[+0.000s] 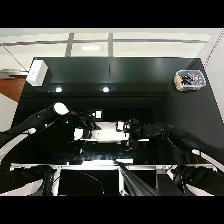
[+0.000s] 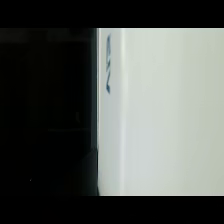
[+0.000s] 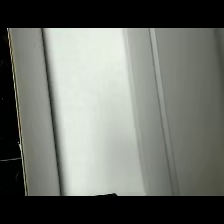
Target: Fold the box and place the chain.
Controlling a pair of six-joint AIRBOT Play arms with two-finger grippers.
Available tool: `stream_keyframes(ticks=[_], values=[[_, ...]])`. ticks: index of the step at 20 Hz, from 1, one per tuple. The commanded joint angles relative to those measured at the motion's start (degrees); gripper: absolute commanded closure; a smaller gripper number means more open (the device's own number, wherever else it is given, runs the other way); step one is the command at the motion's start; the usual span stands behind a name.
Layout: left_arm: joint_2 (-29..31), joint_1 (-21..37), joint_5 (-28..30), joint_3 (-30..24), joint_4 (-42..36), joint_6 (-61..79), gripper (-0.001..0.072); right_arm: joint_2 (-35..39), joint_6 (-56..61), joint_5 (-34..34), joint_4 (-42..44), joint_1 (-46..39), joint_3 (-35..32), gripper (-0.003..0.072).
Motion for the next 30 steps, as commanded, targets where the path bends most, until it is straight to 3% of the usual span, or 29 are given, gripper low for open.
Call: stream_keyframes(ticks=[1, 20, 21, 23, 24, 25, 27, 30], values=[[0.0, 0.0, 0.0, 0.0, 0.1, -0.1, 0.068, -0.2, 0.0, 0.7, -0.9, -0.1, 0.0, -0.0005], [0.0, 0.0, 0.2, 0.0, 0.1, 0.0, 0.068, -0.1, 0.0, -3.5, -1.5, -2.3, 0.0, 0.0005], [0.0, 0.0, 0.2, 0.0, 0.1, -0.1, 0.068, -0.1, 0.0, -3.5, -1.5, -2.3, 0.0, 0.0131], [0.0, 0.0, 0.2, 0.0, 0.1, -0.1, 0.0676, -0.1, 0.0, -3.5, -1.5, -2.3, 0.0, 0.0157], [0.0, 0.0, 0.2, 0.0, 0.1, -0.1, 0.0674, -0.1, 0.0, -3.5, -1.5, -2.3, 0.0, 0.0264], [0.0, 0.1, 0.1, 0.0, 0.1, -0.3, 0.0614, -0.1, 0.0, -3.5, -1.5, -2.3, 0.0, 0.0296], [0.5, 0.1, 0.1, 0.1, 0.1, -1.9, 0.0287, -0.1, 0.0, -3.5, -1.5, -2.3, 0.0, 0.0296], [2.6, 0.5, 0.0, 0.3, 0.4, -3.3, 0.0141, -0.1, 0.5, -3.5, -1.5, -2.3, 0.0, 0.0296]])
